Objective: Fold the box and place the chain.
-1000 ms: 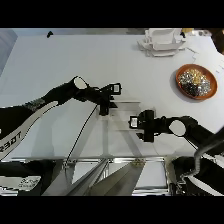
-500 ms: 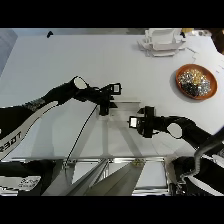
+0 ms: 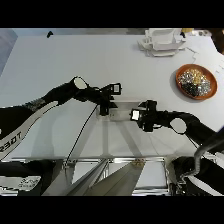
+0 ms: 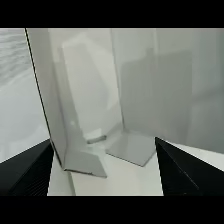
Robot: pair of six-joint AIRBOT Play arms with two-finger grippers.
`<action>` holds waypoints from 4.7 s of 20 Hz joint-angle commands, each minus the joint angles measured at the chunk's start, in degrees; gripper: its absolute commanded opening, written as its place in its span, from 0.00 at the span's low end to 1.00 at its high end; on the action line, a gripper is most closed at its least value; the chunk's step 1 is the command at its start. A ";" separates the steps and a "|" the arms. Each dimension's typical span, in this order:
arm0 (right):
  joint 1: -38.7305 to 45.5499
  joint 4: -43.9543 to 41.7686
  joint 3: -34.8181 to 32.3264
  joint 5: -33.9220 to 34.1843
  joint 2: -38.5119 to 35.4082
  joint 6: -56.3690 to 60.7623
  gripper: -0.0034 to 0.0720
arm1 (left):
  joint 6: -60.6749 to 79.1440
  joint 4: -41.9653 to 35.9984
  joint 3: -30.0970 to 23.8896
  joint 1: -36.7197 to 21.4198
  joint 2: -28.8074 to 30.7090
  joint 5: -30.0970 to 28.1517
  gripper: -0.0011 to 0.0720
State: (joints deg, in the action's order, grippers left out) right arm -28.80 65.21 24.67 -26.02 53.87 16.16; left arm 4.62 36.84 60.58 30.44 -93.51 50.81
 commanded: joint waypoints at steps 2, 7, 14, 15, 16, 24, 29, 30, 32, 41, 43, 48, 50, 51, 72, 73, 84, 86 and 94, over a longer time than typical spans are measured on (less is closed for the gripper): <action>2.91 -5.60 0.33 0.04 0.39 -5.07 0.97 | 0.04 0.07 0.04 0.02 -0.04 0.02 0.03; 7.98 -15.93 0.48 -2.14 2.73 -15.58 0.97 | 0.04 0.07 0.04 0.02 -0.04 0.02 0.03; 15.80 -31.47 1.90 -9.97 7.23 -32.98 0.97 | 0.04 0.07 0.04 0.02 -0.02 0.02 0.03; 16.52 -32.83 2.62 -11.10 8.07 -34.67 0.97 | 0.04 0.07 0.04 0.02 -0.02 0.02 0.03; 17.09 -33.70 3.30 -12.09 8.92 -35.63 0.97 | 0.04 0.07 0.04 0.02 -0.02 0.02 0.03; 18.99 -37.46 4.44 -17.18 12.63 -39.23 0.97 | 0.04 0.07 0.04 0.02 -0.04 0.02 0.03; 20.20 -40.83 4.55 -19.28 16.79 -40.89 0.97 | 0.04 0.07 0.04 0.02 -0.04 0.02 0.03; 21.16 -40.76 4.79 -20.37 17.70 -41.99 0.97 | 0.04 0.07 0.04 0.02 -0.02 0.02 0.03; 21.90 -40.79 5.68 -20.96 19.37 -43.65 0.97 | 0.04 0.07 0.04 0.02 -0.04 0.02 0.03; 21.88 -41.22 10.14 -23.98 26.56 -44.92 0.94 | 0.04 0.07 0.04 0.02 -0.04 0.02 0.03; 21.86 -41.24 10.14 -24.02 27.32 -45.70 0.93 | 0.04 0.07 0.04 0.02 -0.04 0.02 0.03; 21.84 -41.24 10.14 -24.00 27.93 -46.25 0.90 | 0.04 0.07 0.04 0.02 -0.02 0.02 0.03; 21.84 -41.24 10.14 -23.96 28.22 -46.31 0.90 | 0.04 0.07 0.04 0.02 -0.04 0.02 0.03; 21.84 -41.22 10.14 -23.96 28.30 -46.73 0.90 | 0.04 0.07 0.04 0.02 -0.04 0.02 0.03; 18.99 -41.83 10.16 -22.69 29.27 -47.63 0.81 | 0.04 0.07 0.04 0.02 -0.02 0.02 0.03; 18.86 -41.88 10.19 -22.62 29.59 -47.78 0.81 | 0.04 0.07 0.04 0.02 -0.02 0.02 0.03; 18.86 -41.68 10.32 -22.64 30.08 -47.71 0.59 | 0.04 0.07 0.04 0.02 -0.02 0.02 0.03; 18.86 -41.68 10.32 -22.67 30.05 -47.71 0.59 | 0.04 0.07 0.04 0.02 -0.02 0.02 0.03; 18.86 -41.64 10.32 -22.67 30.05 -47.71 0.59 | 0.04 0.07 0.04 0.02 -0.04 0.02 0.03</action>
State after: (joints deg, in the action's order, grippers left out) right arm -9.87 23.55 34.94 -48.71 83.90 -31.55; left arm 4.67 36.93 60.60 30.41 -93.51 50.85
